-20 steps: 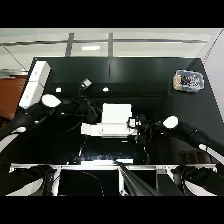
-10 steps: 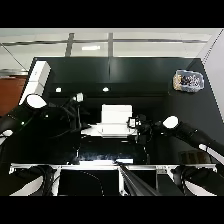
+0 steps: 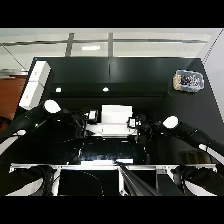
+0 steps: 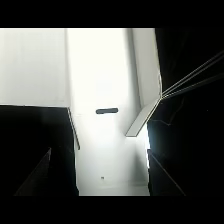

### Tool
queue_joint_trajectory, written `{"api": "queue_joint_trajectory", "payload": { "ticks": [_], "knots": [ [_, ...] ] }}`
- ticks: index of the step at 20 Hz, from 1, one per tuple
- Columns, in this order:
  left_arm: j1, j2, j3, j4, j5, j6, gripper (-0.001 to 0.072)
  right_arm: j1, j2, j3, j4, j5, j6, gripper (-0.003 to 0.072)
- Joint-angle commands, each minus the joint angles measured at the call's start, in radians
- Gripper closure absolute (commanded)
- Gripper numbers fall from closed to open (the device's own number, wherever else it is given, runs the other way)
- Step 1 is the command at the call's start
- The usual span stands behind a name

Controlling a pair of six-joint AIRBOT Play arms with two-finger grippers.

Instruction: Fold the box and place the chain.

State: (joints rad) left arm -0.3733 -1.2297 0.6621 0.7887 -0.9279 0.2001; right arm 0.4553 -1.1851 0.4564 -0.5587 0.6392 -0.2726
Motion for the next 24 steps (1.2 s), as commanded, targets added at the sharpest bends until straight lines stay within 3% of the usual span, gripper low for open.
{"api": "queue_joint_trajectory", "payload": {
  "ticks": [1,6,8,11,13,20,22,24],
  "knots": [
    [-0.019,-0.013,0.0,-0.006,0.012,0.0,0.0011,0.0,-0.001,0.0,0.0,0.0,0.0,0.0255],
    [-0.044,-0.024,-0.001,-0.021,0.078,-0.063,0.0045,0.0,-0.001,0.0,0.0,0.0,0.0,0.0255],
    [-0.045,-0.024,-0.001,-0.021,0.077,-0.075,0.018,0.0,-0.001,0.0,0.0,0.0,0.0,0.0255],
    [-0.052,-0.024,-0.016,-0.023,0.066,-0.078,0.018,0.0,-0.001,0.0,0.0,0.0,0.0,0.0255],
    [-0.056,-0.024,-0.024,-0.024,0.056,-0.083,0.0226,0.0,-0.001,0.0,0.0,0.0,0.0,0.0255],
    [-0.062,-0.024,-0.025,-0.042,0.082,-0.104,0.0231,0.0,-0.001,0.0,0.0,0.0,0.0,0.0255],
    [-0.062,-0.024,-0.025,-0.045,0.082,-0.103,0.0359,0.0,-0.001,0.0,0.0,0.0,0.0,0.0255],
    [-0.062,-0.024,-0.025,-0.047,0.083,-0.103,0.0399,0.0,-0.001,0.0,0.0,0.0,0.0,0.0255]
  ]
}}
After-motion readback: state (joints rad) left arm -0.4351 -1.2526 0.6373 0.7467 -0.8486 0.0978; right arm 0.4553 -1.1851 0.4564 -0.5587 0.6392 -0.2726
